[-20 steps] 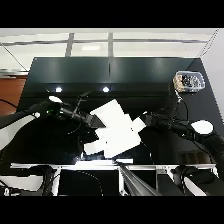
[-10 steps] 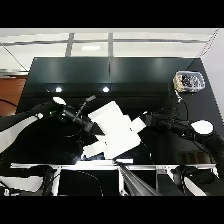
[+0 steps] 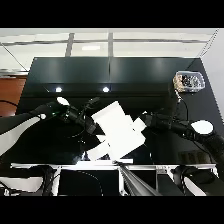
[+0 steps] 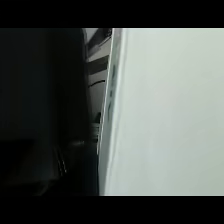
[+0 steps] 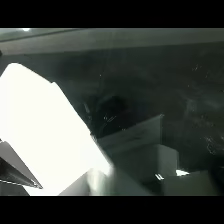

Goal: Fold the box and place the chain.

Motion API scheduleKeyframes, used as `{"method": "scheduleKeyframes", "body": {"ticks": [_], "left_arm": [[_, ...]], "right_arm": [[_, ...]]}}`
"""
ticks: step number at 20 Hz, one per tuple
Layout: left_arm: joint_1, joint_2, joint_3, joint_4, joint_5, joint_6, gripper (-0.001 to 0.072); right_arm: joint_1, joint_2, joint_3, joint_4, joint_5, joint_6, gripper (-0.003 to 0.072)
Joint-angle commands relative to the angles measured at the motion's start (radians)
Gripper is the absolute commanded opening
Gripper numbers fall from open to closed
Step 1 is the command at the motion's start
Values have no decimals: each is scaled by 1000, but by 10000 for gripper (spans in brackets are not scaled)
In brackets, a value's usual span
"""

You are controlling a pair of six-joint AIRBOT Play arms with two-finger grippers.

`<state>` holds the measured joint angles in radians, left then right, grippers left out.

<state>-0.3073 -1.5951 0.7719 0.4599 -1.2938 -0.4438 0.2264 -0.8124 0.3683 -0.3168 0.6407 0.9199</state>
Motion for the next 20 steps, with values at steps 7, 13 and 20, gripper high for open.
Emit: {"method": "scheduleKeyframes", "body": {"ticks": [7,13,20], "left_arm": [[103,67,101,131,-52,7,19],[-25,257,128,410,252,317,21],[-132,208,128,400,259,466,24]], "right_arm": [[-297,1,297,-556,363,-5,625],[-289,-2,328,-707,454,-262,624],[-48,-4,154,-703,256,-457,624]]}}
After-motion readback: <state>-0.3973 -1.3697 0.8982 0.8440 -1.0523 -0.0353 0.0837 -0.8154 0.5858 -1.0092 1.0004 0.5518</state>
